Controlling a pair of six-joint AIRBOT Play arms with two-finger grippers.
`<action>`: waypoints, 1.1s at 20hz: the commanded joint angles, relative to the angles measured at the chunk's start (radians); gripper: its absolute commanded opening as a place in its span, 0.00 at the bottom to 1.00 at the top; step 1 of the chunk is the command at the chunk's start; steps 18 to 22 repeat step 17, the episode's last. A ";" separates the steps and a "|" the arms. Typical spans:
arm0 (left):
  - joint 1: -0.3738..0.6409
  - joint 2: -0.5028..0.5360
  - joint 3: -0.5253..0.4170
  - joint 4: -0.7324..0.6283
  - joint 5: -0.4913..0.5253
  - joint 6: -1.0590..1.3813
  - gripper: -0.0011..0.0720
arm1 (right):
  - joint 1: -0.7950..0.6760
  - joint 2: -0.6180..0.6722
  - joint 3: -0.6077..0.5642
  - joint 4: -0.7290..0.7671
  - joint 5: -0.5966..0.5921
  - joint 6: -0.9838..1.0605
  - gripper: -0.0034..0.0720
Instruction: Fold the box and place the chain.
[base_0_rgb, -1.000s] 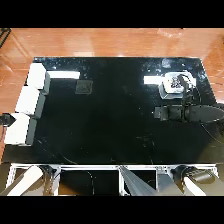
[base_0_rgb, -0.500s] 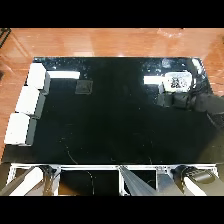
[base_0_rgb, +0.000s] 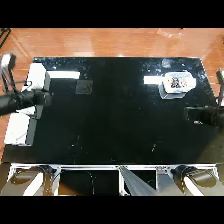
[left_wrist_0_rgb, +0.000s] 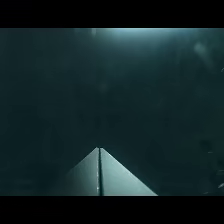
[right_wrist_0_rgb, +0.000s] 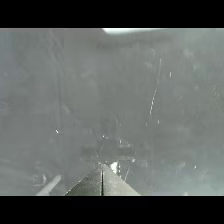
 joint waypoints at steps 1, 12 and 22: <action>-0.016 0.125 -0.127 0.153 -0.055 -0.117 0.04 | 0.000 0.046 -0.119 -0.039 0.035 0.040 0.07; -0.009 0.209 -0.128 0.147 -0.092 -0.118 0.04 | 0.000 0.046 -0.119 -0.034 0.035 0.040 0.07; -0.009 0.209 -0.128 0.147 -0.092 -0.118 0.04 | 0.000 0.046 -0.119 -0.034 0.034 0.040 0.07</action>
